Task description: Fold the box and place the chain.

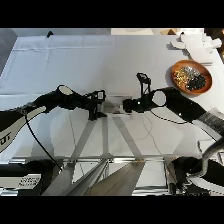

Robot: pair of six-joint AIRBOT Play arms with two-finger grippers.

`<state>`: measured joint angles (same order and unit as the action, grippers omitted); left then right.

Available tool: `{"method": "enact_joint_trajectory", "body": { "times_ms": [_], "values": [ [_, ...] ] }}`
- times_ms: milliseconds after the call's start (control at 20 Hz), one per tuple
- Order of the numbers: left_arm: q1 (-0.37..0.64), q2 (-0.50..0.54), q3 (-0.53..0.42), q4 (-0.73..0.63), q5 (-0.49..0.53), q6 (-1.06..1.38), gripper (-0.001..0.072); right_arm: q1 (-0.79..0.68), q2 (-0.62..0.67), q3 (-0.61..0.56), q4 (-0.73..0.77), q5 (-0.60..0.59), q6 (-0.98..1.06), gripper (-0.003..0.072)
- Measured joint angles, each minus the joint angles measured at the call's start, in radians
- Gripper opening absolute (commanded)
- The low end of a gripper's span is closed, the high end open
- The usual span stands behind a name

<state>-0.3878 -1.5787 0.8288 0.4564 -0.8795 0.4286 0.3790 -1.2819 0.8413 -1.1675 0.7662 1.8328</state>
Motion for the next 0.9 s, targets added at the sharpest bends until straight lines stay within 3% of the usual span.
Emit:
{"method": "enact_joint_trajectory", "body": {
  "times_ms": [600,900],
  "values": [
    [-0.001,0.000,0.000,-0.007,0.002,-0.002,0.0275,0.032,-0.013,0.002,-0.310,0.032,0.214,0.0406],
    [-0.001,0.000,0.000,-0.006,0.001,-0.001,0.0275,0.032,-0.029,0.002,-0.358,0.027,0.256,0.0407]
  ]
}}
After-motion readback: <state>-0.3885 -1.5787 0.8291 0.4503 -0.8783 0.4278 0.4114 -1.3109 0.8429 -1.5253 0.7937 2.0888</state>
